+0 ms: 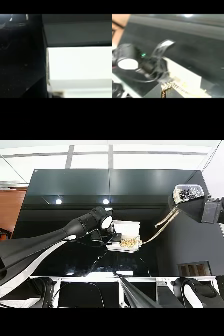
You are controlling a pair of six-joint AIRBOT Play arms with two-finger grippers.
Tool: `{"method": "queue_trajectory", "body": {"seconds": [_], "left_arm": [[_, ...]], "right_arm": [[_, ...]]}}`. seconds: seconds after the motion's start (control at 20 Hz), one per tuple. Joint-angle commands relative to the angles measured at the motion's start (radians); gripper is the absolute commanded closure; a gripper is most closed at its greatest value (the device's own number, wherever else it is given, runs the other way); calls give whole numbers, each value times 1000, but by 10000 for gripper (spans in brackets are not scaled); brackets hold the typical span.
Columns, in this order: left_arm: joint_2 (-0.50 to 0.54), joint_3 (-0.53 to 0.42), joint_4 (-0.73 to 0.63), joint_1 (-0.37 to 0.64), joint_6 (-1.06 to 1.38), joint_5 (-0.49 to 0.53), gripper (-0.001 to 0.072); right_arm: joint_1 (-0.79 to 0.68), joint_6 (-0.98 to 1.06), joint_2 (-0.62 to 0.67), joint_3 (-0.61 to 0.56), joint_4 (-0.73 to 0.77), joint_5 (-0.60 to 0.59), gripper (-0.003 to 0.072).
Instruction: Fold the box and place the chain.
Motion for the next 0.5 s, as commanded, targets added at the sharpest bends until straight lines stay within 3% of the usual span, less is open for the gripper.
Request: {"method": "queue_trajectory", "body": {"seconds": [0.0, 0.25, 0.45], "left_arm": [[0, 0, 0, 0, 0, 2, 681], [0, 0, 0, 0, 0, 0, 681], [0, 0, 0, 0, 0, 0, 681]], "right_arm": [[90, -4, -34, -8, 66, -11, 668], [305, -31, -129, -8, 94, -163, 668], [400, -31, -190, -8, 50, -191, 668]]}}
